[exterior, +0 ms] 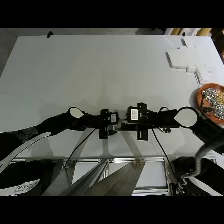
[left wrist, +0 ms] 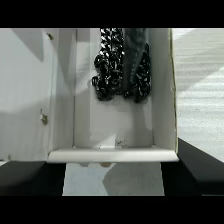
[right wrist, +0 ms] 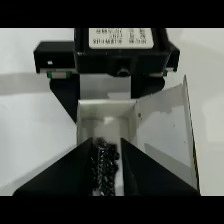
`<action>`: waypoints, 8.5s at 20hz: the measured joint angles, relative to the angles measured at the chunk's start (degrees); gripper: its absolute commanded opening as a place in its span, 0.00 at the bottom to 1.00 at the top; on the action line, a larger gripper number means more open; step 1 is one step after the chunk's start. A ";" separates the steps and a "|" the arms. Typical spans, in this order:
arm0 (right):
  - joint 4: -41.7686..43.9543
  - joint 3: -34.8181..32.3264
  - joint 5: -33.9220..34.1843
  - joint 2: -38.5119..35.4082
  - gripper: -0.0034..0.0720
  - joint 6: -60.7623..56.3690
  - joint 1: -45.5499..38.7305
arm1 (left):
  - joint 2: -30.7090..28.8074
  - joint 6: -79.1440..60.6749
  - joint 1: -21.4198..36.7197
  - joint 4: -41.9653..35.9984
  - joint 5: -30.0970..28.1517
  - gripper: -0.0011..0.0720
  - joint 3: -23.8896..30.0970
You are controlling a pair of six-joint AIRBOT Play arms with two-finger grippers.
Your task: Fold the box and place the chain.
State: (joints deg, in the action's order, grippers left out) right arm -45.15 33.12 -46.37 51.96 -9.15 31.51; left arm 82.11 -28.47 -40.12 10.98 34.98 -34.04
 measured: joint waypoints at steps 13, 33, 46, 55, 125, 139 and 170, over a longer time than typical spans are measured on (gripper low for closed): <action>-23.50 -1.84 -9.90 -7.28 0.33 -12.52 -18.51 | 0.00 0.00 0.00 0.00 0.00 0.29 0.00; -27.06 -11.10 -8.48 3.78 0.09 -14.43 -21.07 | 0.00 0.02 0.00 0.00 -0.02 0.29 0.00; -30.58 -11.23 -6.82 -4.48 0.23 -14.43 -20.79 | 0.00 0.00 0.00 0.00 0.00 0.29 0.00; -32.26 -11.26 -5.97 -2.60 0.23 -14.62 -20.79 | 0.00 0.00 0.00 0.00 -0.02 0.29 0.00; -32.06 5.40 -15.19 11.52 0.33 12.92 -26.80 | 0.00 0.00 0.00 -0.02 0.00 0.29 0.00; -32.68 2.80 -11.34 16.48 0.12 14.16 -27.08 | 0.00 0.00 0.00 -0.02 0.00 0.29 0.00; -1.38 1.53 2.40 0.55 0.39 0.00 4.46 | 0.00 0.00 0.00 0.00 0.00 0.29 0.00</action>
State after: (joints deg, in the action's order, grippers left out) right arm -46.52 34.65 -43.97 52.51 -9.15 35.97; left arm 82.11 -28.47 -40.12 10.98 34.98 -34.04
